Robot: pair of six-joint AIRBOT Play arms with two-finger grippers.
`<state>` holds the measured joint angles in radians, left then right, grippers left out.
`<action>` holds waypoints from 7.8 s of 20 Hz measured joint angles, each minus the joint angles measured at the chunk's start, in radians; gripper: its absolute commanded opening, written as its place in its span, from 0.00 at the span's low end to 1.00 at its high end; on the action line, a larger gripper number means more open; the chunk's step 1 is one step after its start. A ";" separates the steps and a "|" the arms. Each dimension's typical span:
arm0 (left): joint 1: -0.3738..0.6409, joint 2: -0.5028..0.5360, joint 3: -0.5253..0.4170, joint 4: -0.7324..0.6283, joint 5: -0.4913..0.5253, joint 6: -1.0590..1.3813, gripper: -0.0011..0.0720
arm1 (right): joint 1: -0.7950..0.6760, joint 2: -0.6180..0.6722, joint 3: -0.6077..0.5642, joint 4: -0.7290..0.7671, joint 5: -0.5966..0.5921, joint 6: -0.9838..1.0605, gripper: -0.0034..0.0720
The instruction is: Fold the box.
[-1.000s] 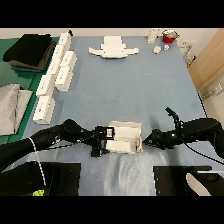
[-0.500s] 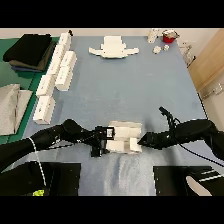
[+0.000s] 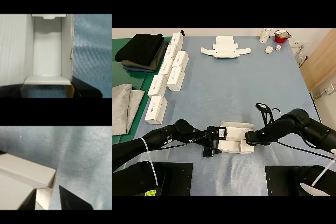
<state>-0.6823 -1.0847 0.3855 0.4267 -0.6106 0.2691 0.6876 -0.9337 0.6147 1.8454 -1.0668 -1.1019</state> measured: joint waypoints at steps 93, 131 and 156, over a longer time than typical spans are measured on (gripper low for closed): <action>0.000 0.000 0.000 0.000 0.000 0.000 0.76 | -0.314 -0.363 0.220 0.582 -0.369 -1.062 0.05; 0.000 0.000 0.000 0.000 0.000 0.000 0.76 | 0.276 0.185 -0.227 0.146 0.499 -1.369 0.79; 0.000 0.000 0.000 -0.001 0.002 -0.001 0.76 | 0.486 0.229 -0.226 -0.512 0.558 -0.774 0.46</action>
<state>-0.6819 -1.0847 0.3855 0.4259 -0.6086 0.2684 1.1736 -0.7052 0.3885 1.3334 -0.5091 -1.8755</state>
